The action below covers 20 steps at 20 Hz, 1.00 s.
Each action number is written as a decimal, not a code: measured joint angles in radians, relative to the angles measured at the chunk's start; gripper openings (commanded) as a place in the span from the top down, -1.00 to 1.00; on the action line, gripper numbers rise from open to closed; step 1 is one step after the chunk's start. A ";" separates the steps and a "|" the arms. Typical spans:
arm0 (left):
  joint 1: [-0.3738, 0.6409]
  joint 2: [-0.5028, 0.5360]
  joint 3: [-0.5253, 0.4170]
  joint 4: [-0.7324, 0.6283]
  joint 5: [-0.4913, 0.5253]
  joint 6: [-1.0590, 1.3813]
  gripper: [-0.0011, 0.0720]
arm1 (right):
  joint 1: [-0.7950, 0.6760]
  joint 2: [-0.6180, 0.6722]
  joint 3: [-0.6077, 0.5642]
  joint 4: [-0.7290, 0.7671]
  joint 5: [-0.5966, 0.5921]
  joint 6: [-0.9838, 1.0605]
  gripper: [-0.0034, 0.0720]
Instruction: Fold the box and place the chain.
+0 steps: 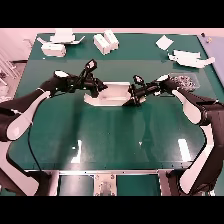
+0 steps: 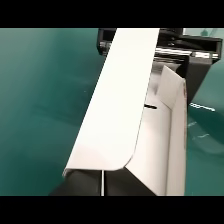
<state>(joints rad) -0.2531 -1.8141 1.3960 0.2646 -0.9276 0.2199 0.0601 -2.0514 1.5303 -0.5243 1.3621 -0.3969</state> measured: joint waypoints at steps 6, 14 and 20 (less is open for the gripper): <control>-0.036 -0.010 0.000 -0.032 0.080 0.061 0.91 | 0.000 0.000 0.000 0.000 0.000 0.000 -0.54; -0.042 -0.011 0.021 -0.041 0.133 0.090 0.91 | 0.000 0.000 0.000 0.000 0.000 0.000 -0.54; -0.043 -0.018 0.027 -0.019 0.208 0.098 0.91 | 0.000 0.000 0.000 0.000 0.000 0.000 -0.54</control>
<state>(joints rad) -0.2958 -1.8324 1.4231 0.2459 -0.7193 0.3176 0.0601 -2.0514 1.5303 -0.5247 1.3621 -0.3969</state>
